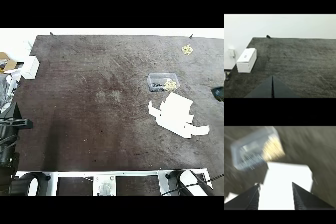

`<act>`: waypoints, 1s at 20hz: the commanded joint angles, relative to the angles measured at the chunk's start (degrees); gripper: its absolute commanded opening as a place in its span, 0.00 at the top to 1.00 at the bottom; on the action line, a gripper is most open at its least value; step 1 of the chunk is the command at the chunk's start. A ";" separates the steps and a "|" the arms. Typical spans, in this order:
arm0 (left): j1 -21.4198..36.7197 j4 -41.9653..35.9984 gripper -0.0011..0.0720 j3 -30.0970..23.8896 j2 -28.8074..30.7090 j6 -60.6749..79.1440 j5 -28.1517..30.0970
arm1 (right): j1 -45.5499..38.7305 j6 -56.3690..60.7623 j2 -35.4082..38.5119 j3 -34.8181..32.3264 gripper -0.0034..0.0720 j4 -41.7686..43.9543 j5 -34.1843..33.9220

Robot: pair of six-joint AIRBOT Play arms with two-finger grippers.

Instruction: Fold the box and place the chain.

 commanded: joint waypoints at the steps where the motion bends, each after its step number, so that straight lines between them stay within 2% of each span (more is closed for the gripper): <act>1: 0.04 0.02 0.97 0.00 -0.04 0.00 0.00 | -8.68 10.95 -10.29 9.05 0.35 -12.92 19.41; 4: 0.04 0.02 0.97 0.00 -0.02 0.00 0.02 | -8.72 12.98 -17.18 11.52 0.35 -19.87 21.31; 8: 0.04 0.02 0.97 0.00 -0.02 0.00 0.00 | -8.72 12.74 -25.35 12.09 0.35 -22.49 25.31; 11: 0.04 0.00 0.97 0.00 -0.02 0.00 0.00 | -8.72 12.09 -28.44 12.07 0.35 -25.03 24.68; 14: 0.04 0.02 0.97 0.00 -0.02 0.00 0.02 | -8.70 10.29 -31.30 12.02 0.38 -23.15 23.02; 16: 0.04 0.02 0.97 0.00 -0.02 0.00 -0.02 | -8.70 7.96 -33.90 12.02 0.38 -17.31 24.79; 20: 0.04 0.02 0.97 0.00 -0.04 0.00 0.00 | -8.33 7.15 -38.40 11.78 0.39 -17.20 28.13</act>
